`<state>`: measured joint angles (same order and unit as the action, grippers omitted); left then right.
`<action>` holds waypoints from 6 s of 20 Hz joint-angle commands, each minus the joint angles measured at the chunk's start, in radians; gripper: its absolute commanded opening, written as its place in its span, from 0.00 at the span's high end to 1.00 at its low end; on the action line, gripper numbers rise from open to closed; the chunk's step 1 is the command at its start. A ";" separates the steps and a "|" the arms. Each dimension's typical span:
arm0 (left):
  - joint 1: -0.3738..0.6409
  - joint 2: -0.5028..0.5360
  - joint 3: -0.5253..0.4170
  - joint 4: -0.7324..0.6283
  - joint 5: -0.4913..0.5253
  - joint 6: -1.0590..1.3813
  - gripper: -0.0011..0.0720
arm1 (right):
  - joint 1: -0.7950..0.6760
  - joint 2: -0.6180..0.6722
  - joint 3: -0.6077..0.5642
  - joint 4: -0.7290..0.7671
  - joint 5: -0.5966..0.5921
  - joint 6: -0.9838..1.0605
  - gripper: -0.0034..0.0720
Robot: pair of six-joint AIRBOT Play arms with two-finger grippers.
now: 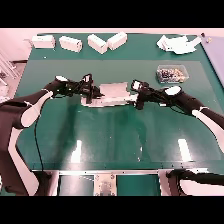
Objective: Fold the box and place the chain.
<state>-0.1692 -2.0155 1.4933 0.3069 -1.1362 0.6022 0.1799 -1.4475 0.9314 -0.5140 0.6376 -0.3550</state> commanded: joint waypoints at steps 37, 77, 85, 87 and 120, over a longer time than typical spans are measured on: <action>0.000 -0.001 0.000 0.000 -0.008 0.000 0.96 | -0.122 -0.467 0.369 0.166 0.674 -0.274 0.00; 0.000 -0.001 0.000 0.000 -0.008 0.000 0.96 | -0.097 -0.550 0.499 0.031 0.677 -0.146 0.16; 0.000 -0.001 0.000 0.000 -0.008 0.000 0.96 | -0.097 -0.550 0.499 0.031 0.680 -0.147 0.19; 0.000 -0.001 0.000 0.000 -0.008 0.000 0.96 | -0.097 -0.550 0.499 0.031 0.680 -0.150 0.19; 0.000 -0.001 0.000 0.000 -0.005 0.001 0.96 | -0.101 -0.563 0.498 0.068 0.707 -0.153 0.19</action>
<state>-0.1688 -2.0155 1.4937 0.3073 -1.1431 0.6022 0.0795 -2.0109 1.4296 -0.4465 1.3445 -0.5079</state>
